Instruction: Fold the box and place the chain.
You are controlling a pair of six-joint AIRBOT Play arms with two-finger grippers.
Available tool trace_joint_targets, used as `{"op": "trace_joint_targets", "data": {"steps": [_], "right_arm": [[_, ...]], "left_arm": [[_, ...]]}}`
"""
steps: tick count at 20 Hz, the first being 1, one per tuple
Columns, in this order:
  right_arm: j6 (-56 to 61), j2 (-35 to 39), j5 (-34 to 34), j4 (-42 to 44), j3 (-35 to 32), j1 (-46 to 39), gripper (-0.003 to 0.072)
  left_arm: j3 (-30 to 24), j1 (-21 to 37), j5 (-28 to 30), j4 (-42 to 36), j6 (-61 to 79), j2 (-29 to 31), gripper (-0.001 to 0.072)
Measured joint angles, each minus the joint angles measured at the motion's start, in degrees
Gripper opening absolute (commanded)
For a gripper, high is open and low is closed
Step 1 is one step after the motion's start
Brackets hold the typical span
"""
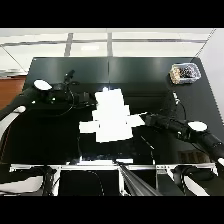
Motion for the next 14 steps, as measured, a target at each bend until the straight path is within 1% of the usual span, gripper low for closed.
{"op": "trace_joint_targets", "data": {"steps": [5, 8, 10, 11, 12, 13, 14], "right_arm": [[0.15, 0.13, -1.44, 0.7, -0.26, 2.6, 0.0017], [0.15, 0.11, -1.88, 0.74, -0.33, 2.97, 0.0018], [0.15, 0.11, -2.12, 0.74, -0.33, 3.08, 0.0018], [0.15, 0.11, -2.16, 0.76, -0.33, 3.15, 0.0017], [0.15, 0.11, -2.23, 0.76, -0.33, 3.15, 0.0017], [0.15, 0.13, -2.27, 0.79, -0.33, 3.19, 0.0018], [0.15, 0.11, -2.29, 0.79, -0.33, 3.19, 0.0017]], "left_arm": [[5.33, 0.0, -10.56, -4.72, 5.79, -10.34, 0.0709], [8.0, -0.04, -19.43, -7.06, 10.32, -15.21, 0.0688], [9.53, -0.22, -24.81, -7.32, 13.46, -17.31, 0.0671], [10.36, -0.46, -26.8, -6.54, 14.91, -18.1, 0.0631], [11.26, -0.87, -28.5, -5.09, 16.0, -18.64, 0.0526], [12.2, -1.42, -29.24, -3.41, 16.87, -19.04, 0.0438], [13.22, -2.05, -29.68, -1.62, 17.62, -19.34, 0.0312]]}}
